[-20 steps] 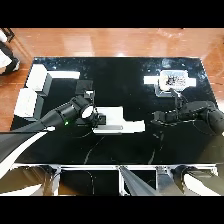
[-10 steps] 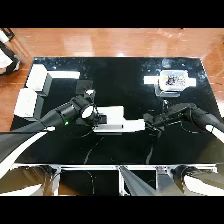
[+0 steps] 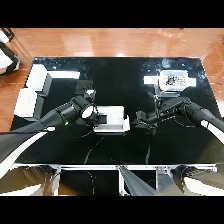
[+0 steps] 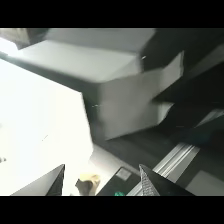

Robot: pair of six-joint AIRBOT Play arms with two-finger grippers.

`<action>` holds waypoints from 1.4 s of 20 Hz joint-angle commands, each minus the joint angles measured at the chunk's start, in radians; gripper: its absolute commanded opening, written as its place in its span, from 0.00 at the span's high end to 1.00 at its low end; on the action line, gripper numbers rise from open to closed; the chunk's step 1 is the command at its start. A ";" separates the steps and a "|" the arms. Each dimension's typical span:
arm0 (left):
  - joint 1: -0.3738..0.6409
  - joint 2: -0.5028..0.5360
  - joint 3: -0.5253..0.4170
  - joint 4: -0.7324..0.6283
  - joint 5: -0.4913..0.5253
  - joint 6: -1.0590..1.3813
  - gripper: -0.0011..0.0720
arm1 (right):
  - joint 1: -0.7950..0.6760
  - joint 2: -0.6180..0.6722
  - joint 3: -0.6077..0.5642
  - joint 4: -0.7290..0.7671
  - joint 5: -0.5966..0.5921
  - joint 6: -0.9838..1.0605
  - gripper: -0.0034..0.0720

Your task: Fold the box and place the chain.

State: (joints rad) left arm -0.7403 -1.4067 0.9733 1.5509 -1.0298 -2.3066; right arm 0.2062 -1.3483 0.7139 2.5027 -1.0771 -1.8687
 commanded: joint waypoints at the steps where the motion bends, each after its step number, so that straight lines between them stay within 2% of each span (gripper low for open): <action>1: 0.000 -0.001 0.000 0.000 0.001 0.000 0.96 | 0.008 -0.001 0.032 0.003 -0.051 -0.014 0.20; 7: 0.000 -0.005 0.000 0.000 0.001 0.000 0.96 | 0.100 -0.001 0.082 -0.002 -0.039 -0.012 0.20; 8: 0.000 -0.005 0.000 0.000 0.000 -0.001 0.96 | 0.115 -0.001 0.095 -0.012 -0.026 -0.008 0.15; 9: 0.000 -0.005 0.000 0.000 0.000 0.000 0.96 | 0.127 -0.001 0.108 -0.029 -0.020 -0.005 0.03; 10: 0.000 -0.005 0.000 0.000 0.000 -0.001 0.96 | 0.137 -0.001 0.119 -0.047 -0.018 0.003 0.03; 13: 0.000 -0.006 0.000 0.000 0.001 -0.001 0.96 | 0.166 -0.001 0.123 -0.092 0.018 0.070 0.04; 14: 0.000 -0.007 0.000 0.000 0.001 0.000 0.96 | 0.186 -0.001 0.123 -0.115 0.038 0.086 0.07; 15: 0.000 -0.007 0.000 0.001 0.000 0.001 0.96 | 0.207 -0.001 0.123 -0.116 0.058 0.091 0.16; 21: 0.000 -0.007 0.000 0.003 0.001 0.011 0.96 | 0.339 -0.001 0.123 -0.206 0.223 0.274 0.17; 23: 0.000 -0.007 0.000 0.003 -0.001 0.015 0.96 | 0.371 -0.001 0.128 -0.260 0.271 0.338 0.24; 28: 0.000 -0.007 0.000 0.003 -0.002 0.016 0.96 | 0.411 -0.002 0.190 -0.397 0.283 0.487 0.25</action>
State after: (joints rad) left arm -0.7403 -1.4139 0.9733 1.5543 -1.0306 -2.2906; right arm 0.5938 -1.3499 0.8757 2.1941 -0.8215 -1.4853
